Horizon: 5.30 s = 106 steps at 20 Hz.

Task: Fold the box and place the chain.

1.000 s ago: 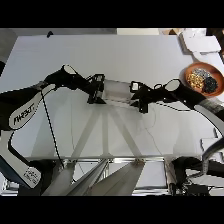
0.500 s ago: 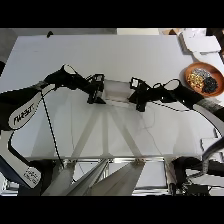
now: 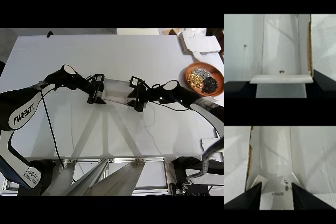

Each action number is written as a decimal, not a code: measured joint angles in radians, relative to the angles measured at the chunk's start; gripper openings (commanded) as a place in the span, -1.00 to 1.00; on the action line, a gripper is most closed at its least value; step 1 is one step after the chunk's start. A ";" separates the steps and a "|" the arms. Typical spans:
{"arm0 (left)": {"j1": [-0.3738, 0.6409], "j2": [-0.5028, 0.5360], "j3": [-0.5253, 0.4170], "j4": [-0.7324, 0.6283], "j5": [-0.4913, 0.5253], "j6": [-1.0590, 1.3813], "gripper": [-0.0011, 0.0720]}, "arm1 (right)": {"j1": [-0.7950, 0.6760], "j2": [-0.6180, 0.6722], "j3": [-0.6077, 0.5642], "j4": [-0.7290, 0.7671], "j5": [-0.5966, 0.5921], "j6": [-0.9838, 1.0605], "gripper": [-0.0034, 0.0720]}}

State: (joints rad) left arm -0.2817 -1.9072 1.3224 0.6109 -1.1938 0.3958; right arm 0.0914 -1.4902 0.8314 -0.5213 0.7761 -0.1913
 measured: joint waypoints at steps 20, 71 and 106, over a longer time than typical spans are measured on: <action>0.000 0.000 0.000 -0.001 0.000 -0.003 -0.03 | 0.000 0.238 0.000 -0.160 -0.019 0.516 -0.88; 0.000 0.000 0.000 0.000 0.000 -0.003 -0.03 | -0.134 0.131 -0.289 0.530 0.061 0.795 -0.02; 0.000 0.000 0.000 0.000 0.000 -0.003 -0.03 | 0.130 0.184 -0.103 -0.159 -0.295 1.442 0.48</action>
State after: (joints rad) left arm -0.2817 -1.9072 1.3224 0.6106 -1.1938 0.3927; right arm 0.2218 -1.3060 0.7280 -0.6807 0.4812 1.2510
